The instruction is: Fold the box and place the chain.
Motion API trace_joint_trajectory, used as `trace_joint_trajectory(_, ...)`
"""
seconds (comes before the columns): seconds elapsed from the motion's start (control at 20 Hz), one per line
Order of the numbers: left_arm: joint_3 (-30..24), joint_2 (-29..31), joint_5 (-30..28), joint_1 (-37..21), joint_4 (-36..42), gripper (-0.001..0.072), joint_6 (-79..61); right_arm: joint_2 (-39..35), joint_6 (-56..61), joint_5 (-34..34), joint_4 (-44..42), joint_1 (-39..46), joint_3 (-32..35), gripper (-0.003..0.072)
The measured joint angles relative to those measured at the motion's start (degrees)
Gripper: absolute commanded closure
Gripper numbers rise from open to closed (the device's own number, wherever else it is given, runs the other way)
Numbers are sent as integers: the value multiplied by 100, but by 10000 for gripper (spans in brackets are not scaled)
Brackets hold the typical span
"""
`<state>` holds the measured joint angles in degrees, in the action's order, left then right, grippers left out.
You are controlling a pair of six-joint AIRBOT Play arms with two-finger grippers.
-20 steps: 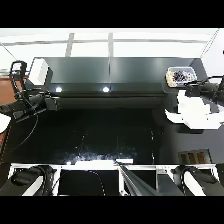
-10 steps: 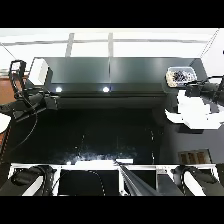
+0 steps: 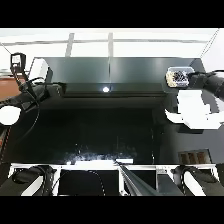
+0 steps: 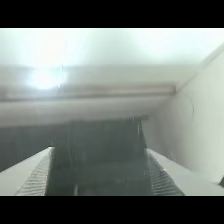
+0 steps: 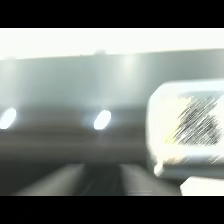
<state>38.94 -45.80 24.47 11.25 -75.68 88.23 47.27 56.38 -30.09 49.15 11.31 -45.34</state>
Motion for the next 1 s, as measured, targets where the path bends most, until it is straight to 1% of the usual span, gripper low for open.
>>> trace_joint_trajectory(0.1, 90, -111, -50, 9, -2, 8, 0, 170, 7, 461, 400, 114, -20, -34)
trace_joint_trajectory(0.2, 157, -168, 70, 13, -2, 8, 2, 455, 195, 647, 1064, 376, -55, -34)
trace_joint_trajectory(0.3, 188, -192, 291, 17, -24, 8, 0, 848, 730, 750, 1825, 831, -223, -34)
trace_joint_trajectory(0.4, 205, -210, 516, 17, -57, 8, -2, 1388, 1467, 553, 2472, 1449, -656, -34)
trace_joint_trajectory(0.45, 214, -214, 553, 17, -59, 8, -9, 1696, 1766, 332, 2684, 1777, -955, -34)
trace_joint_trajectory(0.5, 216, -216, 614, 17, -61, 8, -15, 2061, 2011, -92, 2894, 2138, -1325, -34)
trace_joint_trajectory(0.6, 223, -221, 669, 24, -72, 8, -17, 2822, 2299, -1134, 3128, 2798, -2081, -34)
trace_joint_trajectory(0.7, 223, -221, 741, 42, -74, 8, -55, 3519, 2273, -2260, 3171, 3383, -2671, -34)
trace_joint_trajectory(0.8, 223, -221, 752, 48, -72, 8, -87, 4009, 1873, -3088, 2953, 3829, -3005, 51)
trace_joint_trajectory(0.95, 223, -221, 767, 52, -55, 8, -125, 4409, 892, -3812, 2509, 4183, -3239, 51)
trace_joint_trajectory(1.0, 223, -221, 769, 52, -50, 8, -125, 4494, 568, -3945, 2330, 4245, -3283, 150)
